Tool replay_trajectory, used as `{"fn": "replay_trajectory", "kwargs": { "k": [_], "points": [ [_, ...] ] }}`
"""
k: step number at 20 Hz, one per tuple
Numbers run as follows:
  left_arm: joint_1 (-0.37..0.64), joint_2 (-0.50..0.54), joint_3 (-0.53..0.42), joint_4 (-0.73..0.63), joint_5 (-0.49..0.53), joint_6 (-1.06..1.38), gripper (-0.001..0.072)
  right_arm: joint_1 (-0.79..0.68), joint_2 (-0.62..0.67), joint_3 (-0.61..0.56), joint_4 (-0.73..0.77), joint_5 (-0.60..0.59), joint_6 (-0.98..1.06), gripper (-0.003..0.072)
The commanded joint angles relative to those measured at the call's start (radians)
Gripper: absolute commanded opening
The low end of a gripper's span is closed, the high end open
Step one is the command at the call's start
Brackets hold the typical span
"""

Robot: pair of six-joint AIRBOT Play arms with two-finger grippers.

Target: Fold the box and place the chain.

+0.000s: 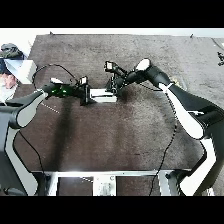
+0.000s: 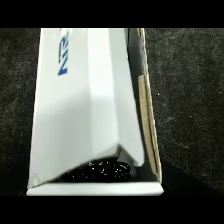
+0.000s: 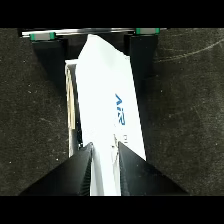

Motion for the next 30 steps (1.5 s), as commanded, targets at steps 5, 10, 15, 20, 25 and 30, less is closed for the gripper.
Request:
{"fn": "replay_trajectory", "kwargs": {
  "k": [5, 10, 15, 20, 25, 30],
  "points": [
    [0.000, 0.000, 0.000, 0.000, 0.000, 0.001, 0.0205, 0.001, -0.001, -0.011, -0.031, 0.013, 0.004, 0.0212],
    [0.000, 0.000, 0.000, 0.000, 0.000, 0.001, 0.0205, 0.004, -0.018, -0.014, -0.030, 0.016, 0.005, 0.0213],
    [0.000, 0.000, 0.000, 0.000, 0.000, 0.001, 0.0205, 0.004, -0.019, -0.051, -0.029, 0.064, 0.005, 0.0214],
    [0.000, 0.000, 0.000, 0.000, 0.000, 0.001, 0.0205, -0.013, -0.004, -0.058, 0.026, 0.066, 0.004, 0.0214],
    [0.000, 0.000, 0.000, 0.000, 0.000, 0.001, 0.0205, -0.050, 0.018, -0.057, 0.209, 0.091, 0.005, 0.0212],
    [0.000, 0.000, 0.000, 0.000, 0.000, 0.001, 0.0205, -0.049, -0.040, -0.060, 0.133, 0.091, 0.084, 0.0002]
  ]
}}
